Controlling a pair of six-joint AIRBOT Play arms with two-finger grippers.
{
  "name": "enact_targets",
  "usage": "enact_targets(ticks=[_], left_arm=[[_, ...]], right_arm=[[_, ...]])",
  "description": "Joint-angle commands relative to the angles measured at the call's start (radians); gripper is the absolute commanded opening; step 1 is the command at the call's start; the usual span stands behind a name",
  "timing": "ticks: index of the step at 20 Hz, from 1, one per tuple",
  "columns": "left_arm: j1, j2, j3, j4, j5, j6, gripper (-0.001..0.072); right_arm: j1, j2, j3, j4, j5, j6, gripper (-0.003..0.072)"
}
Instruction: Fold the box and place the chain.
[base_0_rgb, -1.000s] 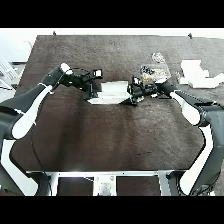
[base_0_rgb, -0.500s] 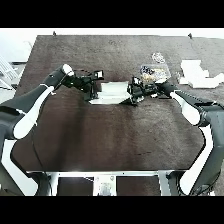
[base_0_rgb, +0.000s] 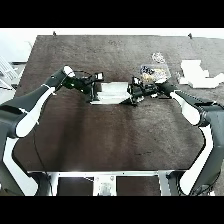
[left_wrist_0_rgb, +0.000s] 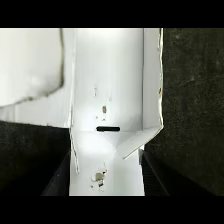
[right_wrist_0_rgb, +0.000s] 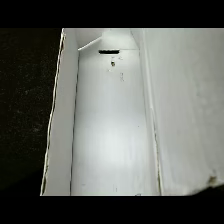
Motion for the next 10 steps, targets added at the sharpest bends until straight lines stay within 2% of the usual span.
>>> enact_targets(ticks=[1,3,4,5,10], left_arm=[[0.000,-0.002,0.000,-0.025,0.002,0.013,0.0486],[0.001,-0.002,0.000,-0.025,0.003,0.014,0.0483],[0.001,-0.002,0.000,-0.025,0.001,0.014,0.0335],[0.000,-0.002,0.000,-0.025,-0.001,0.014,0.0299],[-0.007,-0.002,0.000,-0.029,-0.020,0.014,0.0299]], right_arm=[[0.000,0.000,0.000,0.000,0.000,0.000,0.0581],[0.000,0.000,0.000,0.000,0.000,0.000,0.0581],[0.000,0.000,0.000,0.000,0.000,0.000,0.0581],[0.000,0.000,0.000,0.000,0.000,0.000,0.0581],[0.000,0.000,0.000,0.000,0.000,0.000,0.0581]])
